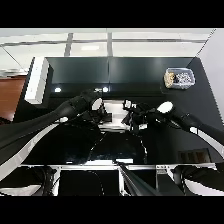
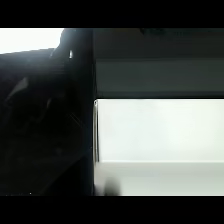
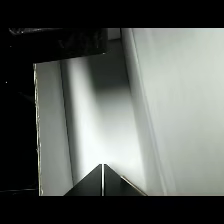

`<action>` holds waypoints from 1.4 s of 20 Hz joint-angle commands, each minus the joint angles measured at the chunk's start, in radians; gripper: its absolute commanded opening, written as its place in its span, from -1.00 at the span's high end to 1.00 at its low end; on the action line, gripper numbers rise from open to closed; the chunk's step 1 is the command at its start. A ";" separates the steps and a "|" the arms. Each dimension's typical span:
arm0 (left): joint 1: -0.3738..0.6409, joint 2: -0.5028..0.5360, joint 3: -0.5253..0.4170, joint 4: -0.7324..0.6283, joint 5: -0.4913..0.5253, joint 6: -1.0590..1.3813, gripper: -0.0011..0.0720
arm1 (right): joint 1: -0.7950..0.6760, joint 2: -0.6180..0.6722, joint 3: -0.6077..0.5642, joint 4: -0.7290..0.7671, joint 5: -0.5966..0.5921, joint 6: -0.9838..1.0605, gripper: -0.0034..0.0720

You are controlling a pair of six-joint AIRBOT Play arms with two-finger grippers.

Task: Fold the box and place the chain.

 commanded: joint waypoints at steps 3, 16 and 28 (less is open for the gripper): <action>0.001 0.000 0.000 0.003 0.003 -0.001 0.91 | -0.153 0.114 0.075 -0.306 0.311 0.871 0.88; 0.001 0.000 0.000 0.003 0.003 -0.001 0.90 | -0.523 0.077 -0.118 -0.154 0.304 1.386 0.88; 0.001 0.000 0.000 0.003 0.003 -0.001 0.90 | -0.345 -0.003 -0.030 -0.058 0.369 1.200 0.82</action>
